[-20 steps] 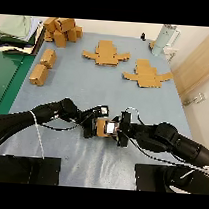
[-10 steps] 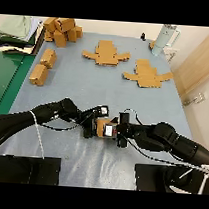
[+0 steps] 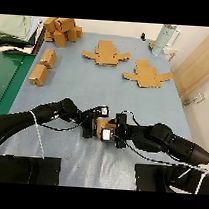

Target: Fold the box.

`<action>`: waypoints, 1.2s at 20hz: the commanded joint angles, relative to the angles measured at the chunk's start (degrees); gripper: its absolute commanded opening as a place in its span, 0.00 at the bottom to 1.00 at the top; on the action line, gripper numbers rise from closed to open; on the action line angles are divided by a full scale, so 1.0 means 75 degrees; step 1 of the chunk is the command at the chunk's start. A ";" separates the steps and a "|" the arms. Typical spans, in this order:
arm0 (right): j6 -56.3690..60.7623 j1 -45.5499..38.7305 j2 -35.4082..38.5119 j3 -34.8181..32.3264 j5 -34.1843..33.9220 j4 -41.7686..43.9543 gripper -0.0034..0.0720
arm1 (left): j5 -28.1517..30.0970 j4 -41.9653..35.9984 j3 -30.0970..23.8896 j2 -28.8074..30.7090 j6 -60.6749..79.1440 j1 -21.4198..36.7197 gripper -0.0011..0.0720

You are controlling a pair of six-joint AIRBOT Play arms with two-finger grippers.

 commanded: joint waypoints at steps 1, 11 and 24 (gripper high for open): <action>-0.0029 0.0213 -0.0061 -0.0006 -0.0015 0.0061 0.80 | -0.0006 -0.0023 0.0006 -0.0003 -0.0029 -0.0003 0.67; -0.0006 0.0248 0.0058 -0.0006 0.0009 -0.0047 0.79 | -0.0003 -0.0023 0.0006 -0.0003 -0.0029 -0.0003 0.67; 0.0198 0.0248 0.0452 -0.0006 -0.0017 -0.0370 0.79 | -0.0003 -0.0023 0.0006 -0.0003 -0.0029 -0.0003 0.67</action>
